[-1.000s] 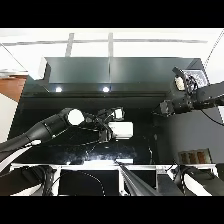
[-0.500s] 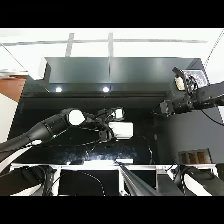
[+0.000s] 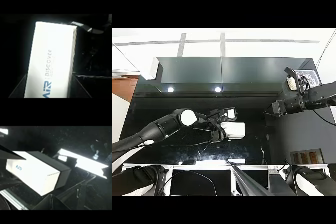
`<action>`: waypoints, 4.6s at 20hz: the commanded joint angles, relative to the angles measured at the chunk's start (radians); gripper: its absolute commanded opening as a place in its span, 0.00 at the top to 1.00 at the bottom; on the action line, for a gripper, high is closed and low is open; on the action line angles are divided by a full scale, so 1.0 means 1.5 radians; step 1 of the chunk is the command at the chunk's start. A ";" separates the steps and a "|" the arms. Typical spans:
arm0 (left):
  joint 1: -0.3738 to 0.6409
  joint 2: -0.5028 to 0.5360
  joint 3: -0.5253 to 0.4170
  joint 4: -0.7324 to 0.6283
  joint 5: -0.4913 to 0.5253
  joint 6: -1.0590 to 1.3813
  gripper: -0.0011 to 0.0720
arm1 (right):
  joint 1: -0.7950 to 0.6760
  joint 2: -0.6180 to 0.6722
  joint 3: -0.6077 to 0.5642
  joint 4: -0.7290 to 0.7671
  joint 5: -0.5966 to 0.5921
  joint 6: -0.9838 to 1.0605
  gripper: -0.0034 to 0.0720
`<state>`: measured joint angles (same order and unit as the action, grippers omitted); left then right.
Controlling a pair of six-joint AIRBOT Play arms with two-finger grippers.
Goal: Fold the box and place the chain.
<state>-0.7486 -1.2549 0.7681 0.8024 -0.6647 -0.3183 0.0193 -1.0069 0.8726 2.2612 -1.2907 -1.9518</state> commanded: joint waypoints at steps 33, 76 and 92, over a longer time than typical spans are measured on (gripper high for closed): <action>0.788 -0.074 0.166 0.273 -0.109 -0.385 0.68 | 0.000 0.001 0.000 0.010 0.091 0.002 0.93; 0.778 0.039 0.266 0.265 -0.046 -0.498 0.03 | 0.000 0.001 0.006 0.006 0.140 0.014 0.93; 0.540 0.533 -0.165 0.177 -0.190 -0.635 0.95 | 0.005 0.183 -0.147 -0.266 0.322 0.189 0.93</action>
<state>0.1143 -0.6006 0.6670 1.0718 -0.9794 -1.2400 0.0212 -0.7738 0.7746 1.8954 -0.9428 -1.7226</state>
